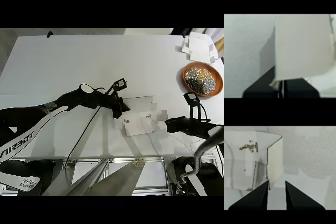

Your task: Fold the box and place the chain.

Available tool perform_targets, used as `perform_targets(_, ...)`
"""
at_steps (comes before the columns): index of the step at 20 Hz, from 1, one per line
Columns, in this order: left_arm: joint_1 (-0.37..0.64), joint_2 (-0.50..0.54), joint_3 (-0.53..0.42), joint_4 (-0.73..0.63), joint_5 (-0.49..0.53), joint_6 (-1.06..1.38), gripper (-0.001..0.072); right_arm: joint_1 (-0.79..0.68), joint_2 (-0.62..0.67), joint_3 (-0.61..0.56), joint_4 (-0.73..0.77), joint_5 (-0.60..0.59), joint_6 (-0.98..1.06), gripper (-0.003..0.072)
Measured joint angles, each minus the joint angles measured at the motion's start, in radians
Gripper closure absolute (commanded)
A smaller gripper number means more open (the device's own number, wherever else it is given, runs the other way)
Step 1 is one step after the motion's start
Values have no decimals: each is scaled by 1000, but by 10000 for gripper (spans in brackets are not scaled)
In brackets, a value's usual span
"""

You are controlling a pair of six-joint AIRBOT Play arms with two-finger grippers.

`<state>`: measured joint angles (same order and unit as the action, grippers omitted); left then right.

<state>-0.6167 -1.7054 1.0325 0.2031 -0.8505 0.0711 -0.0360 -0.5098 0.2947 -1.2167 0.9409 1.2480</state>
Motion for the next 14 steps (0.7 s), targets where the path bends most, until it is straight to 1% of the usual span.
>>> perform_targets(2, 0, 0, 0, 2, 14, 8, 707, 0, 1, 0, 6, 1, 0, 445)
perform_targets(4, 0, 0, 0, 24, 16, 15, 708, 0, 8, 7, 10, 2, -1, 412)
perform_targets(5, 0, 0, 0, 42, 13, 16, 708, 0, 14, 13, 10, 5, -5, 412)
perform_targets(10, 0, 0, 0, 150, -62, 21, 708, 0, 63, 49, 14, 58, -61, 412)
perform_targets(14, 0, 0, 0, 185, -95, 23, 705, 0, 93, 58, 19, 134, -132, 414)
